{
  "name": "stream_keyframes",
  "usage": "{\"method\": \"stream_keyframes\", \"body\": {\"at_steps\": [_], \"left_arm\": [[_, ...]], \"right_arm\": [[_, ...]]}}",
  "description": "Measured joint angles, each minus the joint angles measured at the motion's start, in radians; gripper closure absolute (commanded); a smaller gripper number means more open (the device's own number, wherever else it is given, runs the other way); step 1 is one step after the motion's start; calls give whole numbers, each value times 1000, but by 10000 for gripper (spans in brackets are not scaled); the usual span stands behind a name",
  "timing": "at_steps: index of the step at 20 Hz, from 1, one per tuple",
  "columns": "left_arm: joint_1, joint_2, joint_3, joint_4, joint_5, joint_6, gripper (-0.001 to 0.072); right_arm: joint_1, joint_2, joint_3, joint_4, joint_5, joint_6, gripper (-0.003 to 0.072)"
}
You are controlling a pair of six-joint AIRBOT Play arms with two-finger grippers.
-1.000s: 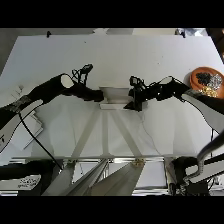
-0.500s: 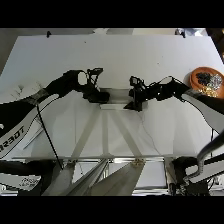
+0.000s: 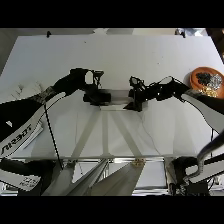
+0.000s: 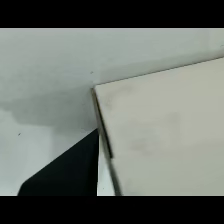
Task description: Fold the box and place the chain.
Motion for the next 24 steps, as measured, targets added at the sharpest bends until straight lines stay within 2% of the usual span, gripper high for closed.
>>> {"method": "stream_keyframes", "body": {"at_steps": [1, 2, 8, 9, 11, 12, 17, 19, 24], "left_arm": [[-2, -1, 1, 6, -6, -21, 676], [-3, -1, 2, 21, -13, -42, 703], [-5, -2, 2, 44, -3, -73, 692], [-5, -2, 2, 46, 0, -73, 648], [-5, -3, 2, 47, 19, -69, 418], [-6, -3, 2, 43, 27, -70, 345], [5, 13, 1, 42, 42, -23, 309], [23, 36, 2, -18, 34, 46, 309], [121, 109, 2, -111, -90, 292, 309]], "right_arm": [[0, 0, 0, 1, 0, 1, 236], [-1, 0, 0, 8, 6, 7, 236], [0, 1, 1, 2, 0, 3, 236], [0, 1, 1, 2, 0, 3, 236], [0, 1, 1, -8, -9, -2, 236], [-1, 0, 0, -14, -8, -2, 236], [-1, 0, 0, 0, -8, 3, 236], [-1, 0, 0, 0, -7, 3, 236], [-1, 0, 0, -1, -4, 3, 236]]}}
